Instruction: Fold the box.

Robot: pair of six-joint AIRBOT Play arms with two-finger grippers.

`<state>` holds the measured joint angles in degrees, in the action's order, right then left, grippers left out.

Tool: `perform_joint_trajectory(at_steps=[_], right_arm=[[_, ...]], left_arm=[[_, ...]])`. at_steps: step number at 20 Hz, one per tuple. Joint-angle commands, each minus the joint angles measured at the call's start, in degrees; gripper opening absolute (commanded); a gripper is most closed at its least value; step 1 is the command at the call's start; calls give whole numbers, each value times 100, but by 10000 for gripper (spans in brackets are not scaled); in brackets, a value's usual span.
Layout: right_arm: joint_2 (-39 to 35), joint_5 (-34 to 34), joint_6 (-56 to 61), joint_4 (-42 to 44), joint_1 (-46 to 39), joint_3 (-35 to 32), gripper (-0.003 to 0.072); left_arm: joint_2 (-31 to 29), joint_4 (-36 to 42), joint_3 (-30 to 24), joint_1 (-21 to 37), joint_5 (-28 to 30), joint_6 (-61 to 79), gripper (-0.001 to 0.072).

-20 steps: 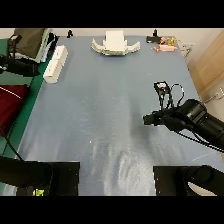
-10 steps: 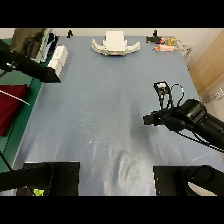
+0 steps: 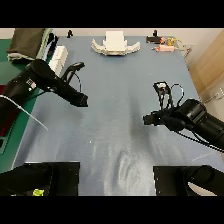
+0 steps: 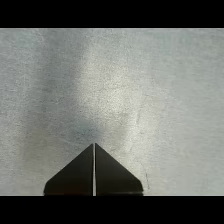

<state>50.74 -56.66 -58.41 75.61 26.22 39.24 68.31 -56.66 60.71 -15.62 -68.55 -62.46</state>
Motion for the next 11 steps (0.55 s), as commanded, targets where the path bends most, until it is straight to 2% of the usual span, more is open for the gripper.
perform_joint_trajectory(at_steps=[1, 3, 11], right_arm=[[0, 2, 0, 0, 2, 2, 19], [0, 0, 0, 0, 2, 2, 19], [0, 2, 0, 0, 2, 2, 19]], left_arm=[[-20, -37, -334, -299, 212, -201, 12], [-20, -35, -334, -297, 4, -254, 12], [-20, -20, -334, -299, 2, -254, 12]])
